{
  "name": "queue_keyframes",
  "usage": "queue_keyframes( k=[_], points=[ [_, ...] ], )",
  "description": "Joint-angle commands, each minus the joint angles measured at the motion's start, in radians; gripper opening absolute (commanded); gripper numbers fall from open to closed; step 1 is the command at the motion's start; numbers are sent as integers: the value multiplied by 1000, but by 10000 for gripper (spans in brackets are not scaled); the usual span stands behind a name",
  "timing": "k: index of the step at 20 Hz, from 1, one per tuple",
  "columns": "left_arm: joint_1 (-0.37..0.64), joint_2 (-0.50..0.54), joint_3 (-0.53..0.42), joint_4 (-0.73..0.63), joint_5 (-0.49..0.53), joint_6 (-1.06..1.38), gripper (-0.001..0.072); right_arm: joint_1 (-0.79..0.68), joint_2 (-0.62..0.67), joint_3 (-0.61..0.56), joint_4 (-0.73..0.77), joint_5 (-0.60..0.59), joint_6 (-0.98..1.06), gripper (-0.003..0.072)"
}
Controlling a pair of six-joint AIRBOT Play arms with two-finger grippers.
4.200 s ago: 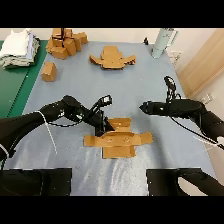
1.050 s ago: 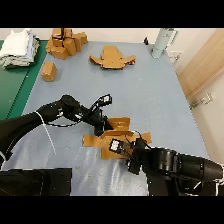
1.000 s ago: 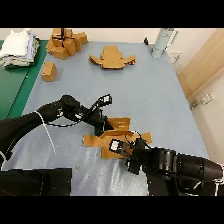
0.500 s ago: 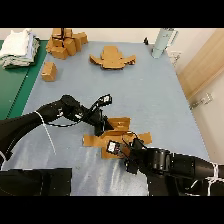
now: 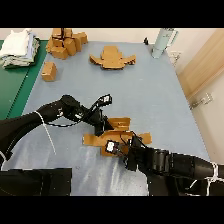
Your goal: Fold the box.
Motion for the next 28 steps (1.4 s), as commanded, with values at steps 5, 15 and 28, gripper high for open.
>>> queue_keyframes(
  k=[5, 15, 28],
  points=[
    [0, 0, 0, 0, 1, 0, 12, -2, 52, 38, -68, 3, 2, 506],
    [0, 0, 0, 0, 0, 0, 12, -19, 52, 37, -107, 30, 2, 524],
    [0, 0, 0, 0, 0, 0, 12, -233, 193, -55, -31, 146, -216, 715]
  ],
)
